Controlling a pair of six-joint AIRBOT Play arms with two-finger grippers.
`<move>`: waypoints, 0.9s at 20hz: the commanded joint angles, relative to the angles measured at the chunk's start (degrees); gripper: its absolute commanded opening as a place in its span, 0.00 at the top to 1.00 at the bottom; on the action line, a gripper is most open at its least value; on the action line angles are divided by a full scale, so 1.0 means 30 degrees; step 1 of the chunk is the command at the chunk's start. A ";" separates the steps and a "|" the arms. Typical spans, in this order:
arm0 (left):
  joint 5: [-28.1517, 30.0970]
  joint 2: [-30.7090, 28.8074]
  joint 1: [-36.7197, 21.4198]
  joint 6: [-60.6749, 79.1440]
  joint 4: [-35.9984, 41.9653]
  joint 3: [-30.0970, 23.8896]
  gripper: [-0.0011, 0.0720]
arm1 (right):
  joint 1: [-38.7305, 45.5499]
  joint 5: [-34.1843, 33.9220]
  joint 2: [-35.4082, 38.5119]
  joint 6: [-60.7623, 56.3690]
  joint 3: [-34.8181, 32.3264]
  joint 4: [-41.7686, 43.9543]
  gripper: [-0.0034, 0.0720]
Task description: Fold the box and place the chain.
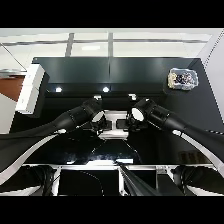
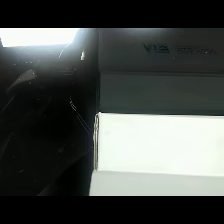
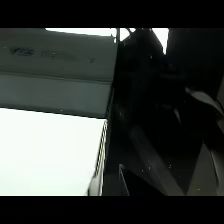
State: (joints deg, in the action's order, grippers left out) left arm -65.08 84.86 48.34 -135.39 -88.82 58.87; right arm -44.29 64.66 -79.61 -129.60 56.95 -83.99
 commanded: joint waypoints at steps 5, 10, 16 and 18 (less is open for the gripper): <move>0.0022 0.0000 -0.0022 -0.0007 -0.0029 0.0007 0.94 | -0.0109 -0.0175 -0.0882 -0.0758 0.0058 -0.0510 0.63; 0.0109 0.0000 -0.0015 -0.0007 -0.0044 0.0007 0.94 | -0.0138 -0.0175 -0.0933 -0.1304 0.0058 -0.1005 0.63; 0.0102 0.0000 -0.0015 -0.0007 -0.0036 0.0007 0.94 | -0.0138 -0.0219 -0.0984 -0.1457 0.0058 -0.0867 0.63; 0.0102 0.0000 -0.0015 -0.0007 -0.0036 0.0007 0.94 | -0.0138 -0.0372 -0.1005 -0.1450 0.0058 -0.0605 0.63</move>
State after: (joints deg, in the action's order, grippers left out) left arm -64.82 84.86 48.34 -135.44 -88.84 58.87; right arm -44.66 64.07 -82.56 -133.78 57.06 -86.70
